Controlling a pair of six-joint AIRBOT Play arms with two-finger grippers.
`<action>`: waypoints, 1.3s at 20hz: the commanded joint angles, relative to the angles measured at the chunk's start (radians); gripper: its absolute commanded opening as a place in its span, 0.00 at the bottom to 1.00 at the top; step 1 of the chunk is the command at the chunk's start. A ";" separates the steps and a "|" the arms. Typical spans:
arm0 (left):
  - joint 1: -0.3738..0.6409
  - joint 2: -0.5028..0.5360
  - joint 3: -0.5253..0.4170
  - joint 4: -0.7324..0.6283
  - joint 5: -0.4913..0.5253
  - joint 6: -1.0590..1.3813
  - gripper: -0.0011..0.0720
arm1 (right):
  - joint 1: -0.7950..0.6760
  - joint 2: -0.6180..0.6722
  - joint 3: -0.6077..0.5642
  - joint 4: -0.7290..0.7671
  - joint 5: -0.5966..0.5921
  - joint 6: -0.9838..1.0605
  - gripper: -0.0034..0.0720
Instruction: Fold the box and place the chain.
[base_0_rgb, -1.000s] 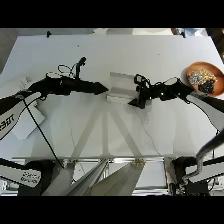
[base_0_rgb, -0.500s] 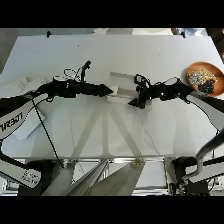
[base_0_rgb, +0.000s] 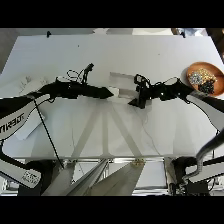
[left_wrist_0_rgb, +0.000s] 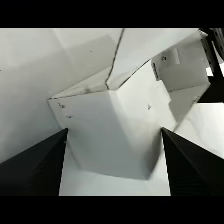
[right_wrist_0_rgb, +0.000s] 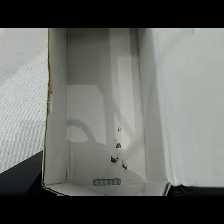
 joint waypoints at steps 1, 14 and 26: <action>-0.014 0.008 0.000 0.013 0.047 -0.032 0.89 | 0.000 -0.001 0.000 0.000 0.000 0.002 0.65; -0.091 0.116 0.106 0.459 0.180 -0.450 0.80 | 0.000 -0.001 0.000 0.001 0.000 0.002 0.65; -0.192 0.109 0.157 0.802 0.177 -0.766 0.79 | 0.000 -0.001 0.000 0.001 0.000 0.002 0.65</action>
